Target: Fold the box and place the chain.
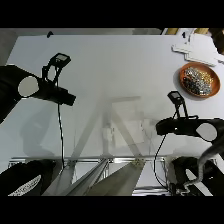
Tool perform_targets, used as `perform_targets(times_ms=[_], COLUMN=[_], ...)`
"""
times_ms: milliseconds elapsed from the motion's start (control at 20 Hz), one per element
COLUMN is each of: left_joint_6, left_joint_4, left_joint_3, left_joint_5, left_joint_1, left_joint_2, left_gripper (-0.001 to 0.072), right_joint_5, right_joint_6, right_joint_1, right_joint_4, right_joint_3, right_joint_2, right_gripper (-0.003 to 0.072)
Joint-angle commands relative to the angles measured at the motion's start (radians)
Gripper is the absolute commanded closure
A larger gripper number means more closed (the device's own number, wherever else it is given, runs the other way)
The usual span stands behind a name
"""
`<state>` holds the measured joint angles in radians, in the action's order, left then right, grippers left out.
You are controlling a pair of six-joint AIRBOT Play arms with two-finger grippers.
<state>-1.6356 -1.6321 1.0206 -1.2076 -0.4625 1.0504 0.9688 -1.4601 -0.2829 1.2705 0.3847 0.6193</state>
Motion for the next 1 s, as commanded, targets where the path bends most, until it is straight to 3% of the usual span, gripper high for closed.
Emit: perform_targets(times_ms=[0, 100, 200, 350, 450, 500, 700, 800, 950], left_joint_6=[0.033, 0.135, 0.328, 0.674, 0.882, 0.933, 0.941, 0.964, 1.011], left_joint_4=[0.011, 0.084, 0.281, 0.669, 0.868, 0.920, 0.919, 0.921, 0.923], left_joint_3=[0.000, 0.000, 0.000, 0.000, 0.000, 0.000, 0.000, 0.000, 0.000], left_joint_5=[0.193, 0.235, 0.228, 0.169, 0.076, 0.032, -0.037, -0.042, -0.039], left_joint_1=[-0.001, 0.000, 0.000, 0.000, 0.000, 0.000, 0.000, 0.000, 0.000], left_joint_2=[0.002, 0.013, 0.047, 0.150, 0.244, 0.292, 0.427, 0.455, 0.463], left_gripper=[0.0691, 0.0563, 0.0386, 0.0371, 0.0257, 0.0235, 0.0195, 0.0091, 0.0078], right_joint_5=[-0.019, -0.019, -0.019, -0.019, -0.019, -0.019, -0.040, -0.071, -0.103], right_joint_6=[-0.002, -0.002, -0.002, -0.002, -0.002, -0.002, -0.002, -0.005, -0.009], right_joint_1=[-0.073, -0.073, -0.073, -0.073, -0.073, -0.073, -0.073, -0.073, -0.073], right_joint_4=[-0.018, -0.018, -0.018, -0.018, -0.018, -0.018, -0.019, -0.021, -0.026], right_joint_3=[-0.013, -0.013, -0.013, -0.012, -0.012, -0.012, -0.012, -0.012, -0.012], right_joint_2=[-0.006, -0.006, -0.006, -0.006, -0.006, -0.006, -0.006, -0.006, -0.006], right_gripper=[0.0668, 0.0668, 0.0668, 0.0668, 0.0668, 0.0668, 0.0668, 0.0668, 0.0668])
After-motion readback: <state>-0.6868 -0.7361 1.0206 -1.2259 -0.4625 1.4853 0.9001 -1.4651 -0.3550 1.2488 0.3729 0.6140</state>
